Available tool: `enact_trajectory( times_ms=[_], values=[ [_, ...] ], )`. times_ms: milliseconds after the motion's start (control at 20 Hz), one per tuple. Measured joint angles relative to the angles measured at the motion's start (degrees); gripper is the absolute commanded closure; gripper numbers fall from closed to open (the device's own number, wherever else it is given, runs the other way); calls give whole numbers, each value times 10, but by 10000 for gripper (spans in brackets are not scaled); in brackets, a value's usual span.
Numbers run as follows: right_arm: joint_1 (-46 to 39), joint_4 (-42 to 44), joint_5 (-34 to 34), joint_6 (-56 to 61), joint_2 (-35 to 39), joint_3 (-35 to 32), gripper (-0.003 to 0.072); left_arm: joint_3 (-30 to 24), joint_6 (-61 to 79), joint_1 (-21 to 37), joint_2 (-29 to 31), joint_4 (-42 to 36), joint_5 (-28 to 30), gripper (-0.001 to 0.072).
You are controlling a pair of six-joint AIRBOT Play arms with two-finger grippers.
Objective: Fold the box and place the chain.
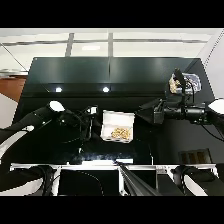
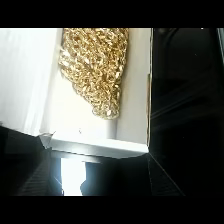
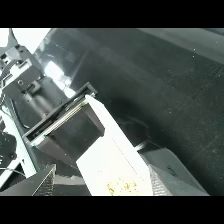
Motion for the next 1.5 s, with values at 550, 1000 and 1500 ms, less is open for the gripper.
enact_trajectory(
  times_ms=[550, 1000, 1500],
  values=[
    [0, 0, 5, 0, 0, 0, -16, 27, -4, -7, -22, 5, 7, 8],
    [0, 0, 6, 0, 0, 0, -10, 35, -2, -22, -34, 9, 12, 7],
    [0, 0, 6, 0, 0, 0, -10, 35, -7, -43, -36, 49, 16, 28]
  ],
)
